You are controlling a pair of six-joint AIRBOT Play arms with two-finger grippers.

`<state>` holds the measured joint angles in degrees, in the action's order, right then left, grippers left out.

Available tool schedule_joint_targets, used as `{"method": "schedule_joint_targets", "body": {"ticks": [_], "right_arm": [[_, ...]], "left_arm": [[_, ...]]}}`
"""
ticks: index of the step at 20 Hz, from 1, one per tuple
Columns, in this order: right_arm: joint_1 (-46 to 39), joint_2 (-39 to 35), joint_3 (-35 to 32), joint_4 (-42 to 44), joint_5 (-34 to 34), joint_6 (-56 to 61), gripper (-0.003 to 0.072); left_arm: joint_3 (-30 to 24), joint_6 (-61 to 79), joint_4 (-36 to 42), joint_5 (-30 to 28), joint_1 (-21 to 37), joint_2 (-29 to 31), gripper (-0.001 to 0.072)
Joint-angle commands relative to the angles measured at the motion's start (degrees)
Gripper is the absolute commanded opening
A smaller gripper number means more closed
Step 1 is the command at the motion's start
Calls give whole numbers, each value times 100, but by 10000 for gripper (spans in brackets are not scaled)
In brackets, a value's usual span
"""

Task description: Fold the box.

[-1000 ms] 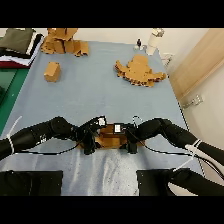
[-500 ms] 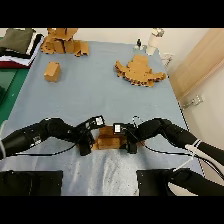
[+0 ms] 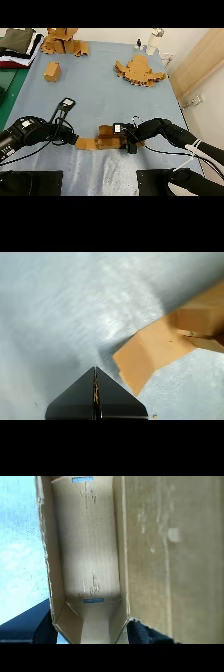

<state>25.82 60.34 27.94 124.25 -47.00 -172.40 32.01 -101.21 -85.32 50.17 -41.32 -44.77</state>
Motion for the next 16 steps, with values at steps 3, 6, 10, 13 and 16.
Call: {"method": "schedule_joint_targets", "body": {"ticks": [3, 6, 10, 13, 16], "right_arm": [[0, 0, 2, 0, 0, 2, 501], [0, 0, 2, 0, 0, 2, 501], [0, 0, 2, 2, 0, 2, 501], [0, 0, 2, 0, 0, 2, 501], [0, 0, 2, 0, 0, 2, 502]], "left_arm": [[-111, -1049, 811, 129, 175, -562, 11], [-111, -802, 1416, -232, 175, -1032, 10], [-111, -105, 2549, -584, 175, -1604, 9], [-111, 52, 2900, -778, 168, -1617, 10], [-114, 411, 3423, -925, 164, -1620, 9]]}}
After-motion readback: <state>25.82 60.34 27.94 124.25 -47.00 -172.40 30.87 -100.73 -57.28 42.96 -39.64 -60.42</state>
